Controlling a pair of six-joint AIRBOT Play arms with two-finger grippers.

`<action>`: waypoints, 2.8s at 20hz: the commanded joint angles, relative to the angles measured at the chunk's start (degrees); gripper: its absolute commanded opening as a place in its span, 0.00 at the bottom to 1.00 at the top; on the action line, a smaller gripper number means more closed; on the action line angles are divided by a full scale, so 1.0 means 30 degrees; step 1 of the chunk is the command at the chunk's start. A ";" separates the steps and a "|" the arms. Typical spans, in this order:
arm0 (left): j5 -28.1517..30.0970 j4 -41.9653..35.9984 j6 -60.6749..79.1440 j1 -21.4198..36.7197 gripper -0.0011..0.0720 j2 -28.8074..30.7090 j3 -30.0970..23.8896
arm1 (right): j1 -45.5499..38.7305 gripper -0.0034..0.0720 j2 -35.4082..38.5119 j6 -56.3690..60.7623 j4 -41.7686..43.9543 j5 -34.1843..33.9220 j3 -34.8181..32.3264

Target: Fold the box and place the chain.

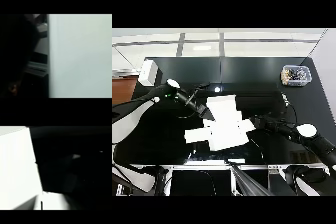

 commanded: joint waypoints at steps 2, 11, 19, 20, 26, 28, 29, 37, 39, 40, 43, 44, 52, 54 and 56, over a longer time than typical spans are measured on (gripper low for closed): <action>-0.0044 0.0743 0.0962 -0.0051 0.04 0.0204 0.0685 | -0.1384 0.98 0.0015 -0.0138 -0.4014 0.3432 0.1763; 1.2080 -0.0525 1.0550 -0.3045 0.05 0.8677 -0.6098 | -0.4160 0.98 0.0015 -0.0153 -1.1446 1.0360 0.5508; 1.5431 0.0765 1.5118 -0.5333 0.05 0.7635 -0.6477 | -0.1770 0.98 0.0007 -0.9581 -1.1373 0.9391 0.5027; 1.5584 0.1158 1.5110 -0.5333 0.05 0.7461 -0.6477 | -0.1617 0.98 0.0007 -1.0360 -1.1366 0.9165 0.4852; 1.5737 0.1683 1.5118 -0.5413 0.05 0.6783 -0.6477 | -0.1086 0.98 -0.0233 -1.2881 -1.1373 0.8801 0.3177; 1.5795 0.1727 1.5118 -0.5413 0.05 0.6783 -0.6477 | -0.0743 0.98 -0.0277 -1.3464 -1.1387 0.8765 0.2608; 1.5788 0.1727 1.5118 -0.5413 0.05 0.6783 -0.6477 | -0.0488 0.98 -0.0277 -1.4025 -1.1366 0.8728 0.2331; 1.5773 0.1719 1.5118 -0.5413 0.05 0.6783 -0.6477 | 0.3636 0.98 -0.1851 -1.4681 -1.0112 0.2244 0.1195; 1.5773 0.1719 1.5110 -0.5413 0.05 0.6783 -0.6477 | 0.4371 0.98 -0.2331 -1.4834 -1.0069 0.1253 0.1195; 1.5773 0.1719 1.5118 -0.5413 0.05 0.6783 -0.6477 | 0.4583 0.98 -0.2361 -1.4826 -1.0069 0.0619 0.1195; 1.5773 0.1719 1.5110 -0.5413 0.05 0.6783 -0.6477 | 0.4568 0.98 -0.2353 -1.4826 -1.0120 -0.1523 0.1384; 1.5773 0.1719 1.5110 -0.5413 0.05 0.6783 -0.6477 | 0.4575 0.98 -0.2353 -1.4819 -1.0411 -0.1581 0.1639; 1.5773 0.1712 1.5103 -0.5413 0.05 0.6783 -0.6477 | 0.3869 0.98 -0.2361 -1.4870 -1.1336 -0.0168 0.3796; 1.5773 0.1712 1.5103 -0.5413 0.05 0.6783 -0.6477 | 0.3096 0.98 -0.2375 -1.4877 -1.1220 -0.0117 0.3825; 1.5773 0.1712 1.5110 -0.5413 0.05 0.6783 -0.6477 | 0.2710 0.98 -0.2572 -1.5205 -1.1198 -0.0102 0.3825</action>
